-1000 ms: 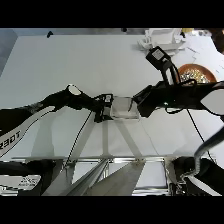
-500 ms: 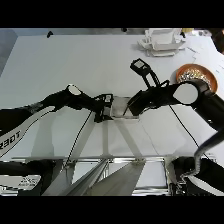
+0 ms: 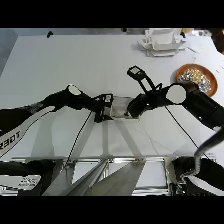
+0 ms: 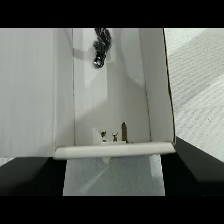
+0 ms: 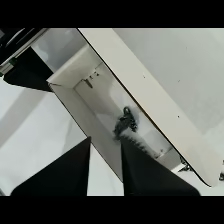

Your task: Fold the box and place the chain.

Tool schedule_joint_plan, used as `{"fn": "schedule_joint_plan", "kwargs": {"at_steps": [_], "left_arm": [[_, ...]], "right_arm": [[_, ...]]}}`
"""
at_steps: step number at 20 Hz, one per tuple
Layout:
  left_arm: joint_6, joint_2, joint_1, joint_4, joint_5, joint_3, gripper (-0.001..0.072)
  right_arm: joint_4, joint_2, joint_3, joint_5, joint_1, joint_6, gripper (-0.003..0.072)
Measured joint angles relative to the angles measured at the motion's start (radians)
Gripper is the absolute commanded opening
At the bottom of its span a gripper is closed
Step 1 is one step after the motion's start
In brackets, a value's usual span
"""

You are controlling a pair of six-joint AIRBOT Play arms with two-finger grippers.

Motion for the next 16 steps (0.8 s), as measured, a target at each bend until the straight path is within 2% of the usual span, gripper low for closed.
{"fn": "schedule_joint_plan", "kwargs": {"at_steps": [7, 9, 12, 16], "left_arm": [[0.000, 0.000, 0.000, 0.000, 0.000, 0.000, 0.0251], [0.000, 0.000, 0.000, 0.000, 0.000, 0.000, 0.0251], [0.000, 0.000, 0.000, 0.000, 0.000, 0.000, 0.0251], [0.000, 0.000, 0.000, 0.000, 0.000, 0.000, 0.0251]], "right_arm": [[-0.028, 0.047, 0.051, 0.001, 0.000, 0.007, 0.0220], [-0.087, 0.079, 0.097, 0.000, -0.001, 0.014, 0.0175], [-0.209, 0.113, 0.144, -0.006, -0.030, 0.053, 0.0175], [-0.317, 0.103, 0.166, 0.021, -0.158, 0.127, 0.0175]]}}
